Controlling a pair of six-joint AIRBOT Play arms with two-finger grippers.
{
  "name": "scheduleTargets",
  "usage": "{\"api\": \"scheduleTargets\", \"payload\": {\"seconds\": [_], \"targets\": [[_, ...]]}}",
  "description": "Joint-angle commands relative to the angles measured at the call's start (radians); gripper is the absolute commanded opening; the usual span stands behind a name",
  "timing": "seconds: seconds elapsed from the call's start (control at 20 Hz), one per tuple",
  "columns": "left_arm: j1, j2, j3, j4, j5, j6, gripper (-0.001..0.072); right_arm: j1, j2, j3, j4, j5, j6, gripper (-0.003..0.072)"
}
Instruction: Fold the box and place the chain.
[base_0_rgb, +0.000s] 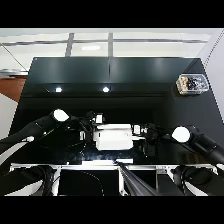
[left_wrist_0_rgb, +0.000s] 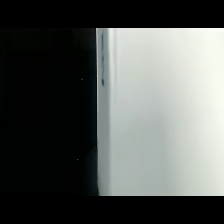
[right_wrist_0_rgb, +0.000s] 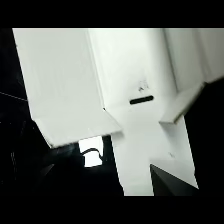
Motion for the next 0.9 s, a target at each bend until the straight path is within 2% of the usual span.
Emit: {"api": "scheduleTargets", "payload": {"seconds": [0.0, 0.3, 0.45, 0.7, 0.85], "targets": [[-0.001, -0.001, 0.0, 0.0, 0.0, 0.0, 0.0029, 0.073, -0.051, -0.002, 0.016, -0.081, -0.008, 0.0706], [-0.001, -0.001, 0.0, 0.0, 0.0, 0.0, 0.0029, 0.148, -0.072, -0.001, 0.124, -0.146, -0.021, 0.0706], [-0.001, -0.001, 0.0, 0.0, 0.0, 0.0, 0.0029, 0.158, -0.069, 0.01, 0.125, -0.173, 0.008, 0.0706], [-0.001, -0.001, 0.0, 0.0, 0.0, 0.0, 0.0029, 0.158, -0.037, 0.066, 0.103, -0.145, 0.06, 0.0706], [-0.001, -0.001, 0.0, 0.0, 0.0, 0.0, 0.0029, 0.151, -0.01, 0.085, -0.019, -0.139, 0.137, 0.0707]]}}
